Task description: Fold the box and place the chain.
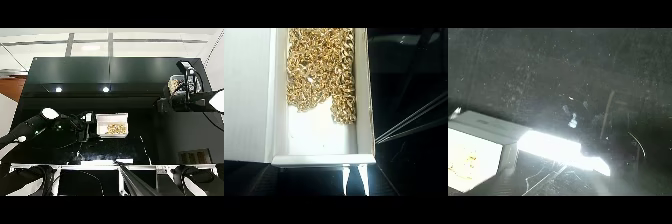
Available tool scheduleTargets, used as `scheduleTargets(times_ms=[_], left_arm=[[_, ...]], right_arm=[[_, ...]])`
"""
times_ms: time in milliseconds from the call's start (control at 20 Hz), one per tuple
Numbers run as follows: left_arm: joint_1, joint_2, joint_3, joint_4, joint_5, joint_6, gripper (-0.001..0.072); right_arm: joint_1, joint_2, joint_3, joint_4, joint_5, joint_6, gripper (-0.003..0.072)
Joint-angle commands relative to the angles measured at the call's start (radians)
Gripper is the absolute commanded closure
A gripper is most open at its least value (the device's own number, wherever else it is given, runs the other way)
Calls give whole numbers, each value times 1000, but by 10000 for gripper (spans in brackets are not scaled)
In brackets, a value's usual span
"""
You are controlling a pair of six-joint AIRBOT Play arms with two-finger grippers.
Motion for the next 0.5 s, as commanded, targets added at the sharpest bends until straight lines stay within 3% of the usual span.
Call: scheduleTargets(times_ms=[0, 200, 350, 450], left_arm=[[-1, 0, 0, -1, 12, -9, 229], [-1, 0, 0, -1, 12, -9, 229], [-1, 0, 0, -1, 12, -9, 228], [-1, 0, 0, -1, 12, -9, 228]], right_arm=[[0, -9, 0, 29, -21, 0, -24], [0, -121, 0, 299, -182, -196, -24], [11, -243, 4, 623, -203, -607, -23], [59, -307, 4, 691, -201, -886, -22]])
